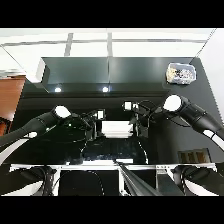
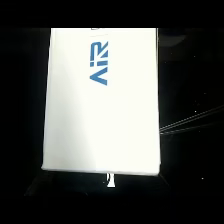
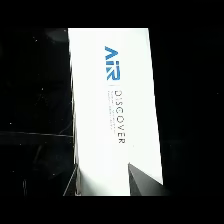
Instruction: Fold the box and place the chain.
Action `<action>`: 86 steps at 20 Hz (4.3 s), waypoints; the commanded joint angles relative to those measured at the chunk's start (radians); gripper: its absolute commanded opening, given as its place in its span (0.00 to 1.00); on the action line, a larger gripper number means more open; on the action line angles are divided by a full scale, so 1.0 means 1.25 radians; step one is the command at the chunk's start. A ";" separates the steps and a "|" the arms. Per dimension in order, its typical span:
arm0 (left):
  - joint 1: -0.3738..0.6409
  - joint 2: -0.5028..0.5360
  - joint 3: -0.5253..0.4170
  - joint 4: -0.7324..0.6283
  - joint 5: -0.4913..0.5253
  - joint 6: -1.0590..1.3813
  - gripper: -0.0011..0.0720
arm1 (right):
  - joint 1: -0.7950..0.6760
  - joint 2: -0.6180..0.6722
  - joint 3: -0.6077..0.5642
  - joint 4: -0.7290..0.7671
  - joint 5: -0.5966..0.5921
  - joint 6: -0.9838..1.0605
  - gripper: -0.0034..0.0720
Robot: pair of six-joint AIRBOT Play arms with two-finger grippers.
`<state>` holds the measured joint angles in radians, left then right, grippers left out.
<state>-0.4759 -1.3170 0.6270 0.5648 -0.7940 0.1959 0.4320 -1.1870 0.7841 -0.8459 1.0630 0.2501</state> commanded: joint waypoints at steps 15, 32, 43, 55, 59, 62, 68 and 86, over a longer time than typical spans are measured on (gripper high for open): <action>0.000 -0.001 0.000 -0.001 0.001 -0.002 0.49 | -0.089 0.071 -0.117 0.408 0.013 0.510 0.06; 0.000 -0.001 0.000 -0.001 0.001 -0.002 0.49 | -0.023 -0.056 -0.148 0.338 -0.126 0.576 0.06; 0.002 0.006 0.014 0.000 0.075 -0.059 0.70 | -0.300 0.147 -0.033 0.266 0.116 0.583 0.06; -0.037 0.061 0.160 -0.002 -0.005 -0.121 0.99 | -0.601 0.294 -0.118 0.093 0.175 0.643 0.06; -0.068 -0.078 0.245 -0.004 -0.003 -0.211 0.99 | -0.599 0.294 -0.145 0.091 0.146 0.643 0.06; -0.067 -0.139 0.285 -0.002 -0.074 -0.266 0.99 | -0.599 0.294 -0.145 0.090 0.142 0.643 0.06; -0.071 -0.155 0.294 0.033 -0.129 -0.263 0.99 | -0.599 0.294 -0.145 0.090 0.128 0.643 0.06; -0.140 -0.190 0.293 0.119 -0.028 -0.263 0.99 | -0.599 0.294 -0.145 0.090 0.119 0.644 0.06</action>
<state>-0.6193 -1.5406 0.9936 0.6765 -0.9070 -0.0868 -0.3164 -0.8196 0.6033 -0.7341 1.2163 1.0550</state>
